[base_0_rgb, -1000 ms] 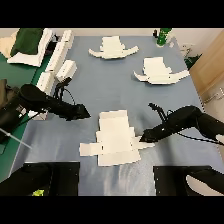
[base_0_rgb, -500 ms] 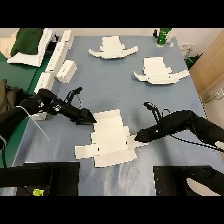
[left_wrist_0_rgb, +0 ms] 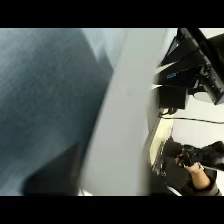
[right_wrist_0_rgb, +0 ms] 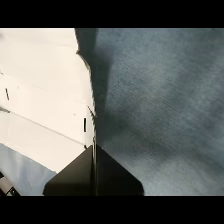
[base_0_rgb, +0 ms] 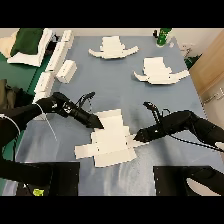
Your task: Fold the box.
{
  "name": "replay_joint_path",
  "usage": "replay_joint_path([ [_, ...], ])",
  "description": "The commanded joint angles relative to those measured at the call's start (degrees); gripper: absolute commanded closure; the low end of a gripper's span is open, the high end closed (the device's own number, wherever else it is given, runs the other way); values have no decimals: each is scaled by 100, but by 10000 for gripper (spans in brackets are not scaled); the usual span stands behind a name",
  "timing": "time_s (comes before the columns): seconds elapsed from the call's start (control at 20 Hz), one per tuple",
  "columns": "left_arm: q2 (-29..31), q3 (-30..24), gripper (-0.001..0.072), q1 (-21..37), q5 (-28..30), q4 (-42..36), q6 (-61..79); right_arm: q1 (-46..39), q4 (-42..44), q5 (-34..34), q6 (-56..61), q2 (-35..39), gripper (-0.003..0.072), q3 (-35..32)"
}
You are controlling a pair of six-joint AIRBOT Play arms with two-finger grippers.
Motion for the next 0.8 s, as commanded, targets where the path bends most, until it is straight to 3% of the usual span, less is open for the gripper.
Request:
replay_joint_path([
  [0.0,-52,44,602,-105,-114,61,170,4,-7,7,7,4,683,-2],
  [0.25,-52,46,597,-83,-114,57,234,4,-4,-2,7,4,682,-2],
  [0.3,-52,63,483,-83,-107,59,236,4,-7,-4,7,4,682,-2],
  [0.35,-52,105,253,-83,-107,57,232,4,-7,-4,7,4,682,-2],
  [0.4,-52,179,187,-83,-105,57,225,4,-7,-4,7,4,683,-2],
  [0.5,-52,367,188,-83,-114,57,208,4,-7,-7,7,4,683,-2],
  [0.55,-52,439,225,-83,-125,57,195,4,-7,-7,7,4,682,-2],
  [0.6,-52,505,496,-83,-188,79,166,4,-9,-4,7,4,682,-2],
  [0.65,-52,546,634,-83,-271,129,188,4,-20,-4,7,4,682,-2],
  [0.75,-52,568,645,-83,-514,238,271,4,-48,-2,7,4,682,-2],
])
